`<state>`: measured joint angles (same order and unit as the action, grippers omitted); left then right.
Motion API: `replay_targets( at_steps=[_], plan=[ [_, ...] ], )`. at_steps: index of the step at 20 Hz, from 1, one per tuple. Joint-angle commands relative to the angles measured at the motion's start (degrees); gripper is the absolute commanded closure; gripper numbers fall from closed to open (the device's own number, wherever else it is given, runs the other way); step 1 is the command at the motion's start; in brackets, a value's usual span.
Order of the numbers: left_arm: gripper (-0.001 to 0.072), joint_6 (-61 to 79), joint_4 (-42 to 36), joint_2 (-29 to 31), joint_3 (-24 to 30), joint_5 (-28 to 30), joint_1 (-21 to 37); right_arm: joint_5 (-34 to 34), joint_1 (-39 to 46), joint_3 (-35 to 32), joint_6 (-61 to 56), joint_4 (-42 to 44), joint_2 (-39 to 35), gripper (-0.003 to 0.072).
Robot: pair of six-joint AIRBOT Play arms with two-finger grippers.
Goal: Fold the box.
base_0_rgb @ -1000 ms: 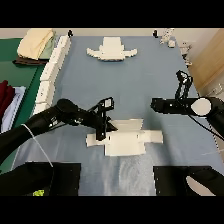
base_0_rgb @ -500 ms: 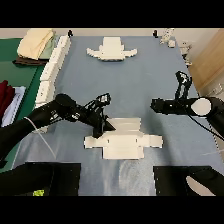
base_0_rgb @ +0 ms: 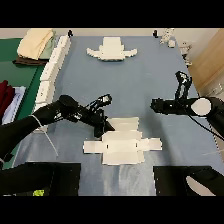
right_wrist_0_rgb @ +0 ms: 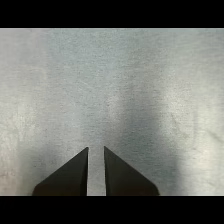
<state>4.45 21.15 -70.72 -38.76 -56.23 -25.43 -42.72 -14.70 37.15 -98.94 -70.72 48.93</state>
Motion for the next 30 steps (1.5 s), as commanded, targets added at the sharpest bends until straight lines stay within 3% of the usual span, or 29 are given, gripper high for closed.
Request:
replay_targets(
  at_steps=[1,6,13,27,30],
  plan=[
    [0.0697,2.75,-0.92,1.42,-0.15,1.92,0.04,-0.04,-0.07,0.02,0.00,0.00,0.04,0.0540],
    [0.0697,3.74,-0.96,8.68,0.20,7.10,-0.37,-0.09,-0.07,0.02,0.00,0.00,0.04,0.0541],
    [0.0697,11.21,-0.81,9.22,6.19,16.63,-8.52,-0.13,-0.07,0.02,0.00,0.02,0.04,0.0541],
    [0.0695,9.42,-0.52,8.55,8.52,16.52,-8.87,-0.11,-0.07,0.02,0.00,0.02,0.04,0.0541],
    [0.0695,9.42,-0.15,8.55,8.52,13.31,-8.87,-0.13,-0.07,0.02,0.02,0.00,0.04,0.0540]
  ],
)
